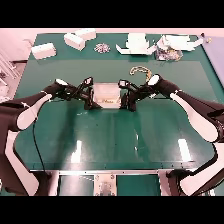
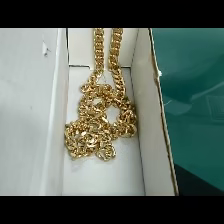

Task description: Fold the box and place the chain.

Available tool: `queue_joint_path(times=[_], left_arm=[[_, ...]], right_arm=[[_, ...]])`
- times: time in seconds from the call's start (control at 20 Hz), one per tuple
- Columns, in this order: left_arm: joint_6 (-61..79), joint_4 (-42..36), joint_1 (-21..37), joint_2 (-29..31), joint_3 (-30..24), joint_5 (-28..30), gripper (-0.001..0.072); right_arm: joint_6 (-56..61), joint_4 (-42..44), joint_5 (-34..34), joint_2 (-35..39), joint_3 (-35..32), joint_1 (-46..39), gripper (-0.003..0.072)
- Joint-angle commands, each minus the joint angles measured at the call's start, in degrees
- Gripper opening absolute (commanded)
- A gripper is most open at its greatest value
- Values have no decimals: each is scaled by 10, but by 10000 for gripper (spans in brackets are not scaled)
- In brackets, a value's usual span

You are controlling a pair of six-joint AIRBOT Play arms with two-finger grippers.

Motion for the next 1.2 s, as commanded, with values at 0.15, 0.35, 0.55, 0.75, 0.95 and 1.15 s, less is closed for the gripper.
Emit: queue_joint_path(times=[0.15,0.35,0.55,0.75,0.95,1.15], left_arm=[[0,1,0,0,0,-2,630],[0,1,0,0,0,-2,630],[0,1,0,0,0,-2,630],[0,1,0,0,0,-2,630],[0,1,0,0,0,-2,630],[0,1,0,0,0,-2,630]], right_arm=[[7,-39,-2,1,0,-3,105],[15,-45,-2,11,3,-6,2],[52,-45,1,49,8,-19,3],[86,-44,0,109,8,-17,2],[123,-33,-2,188,16,0,2],[165,-33,-22,257,70,32,1]])
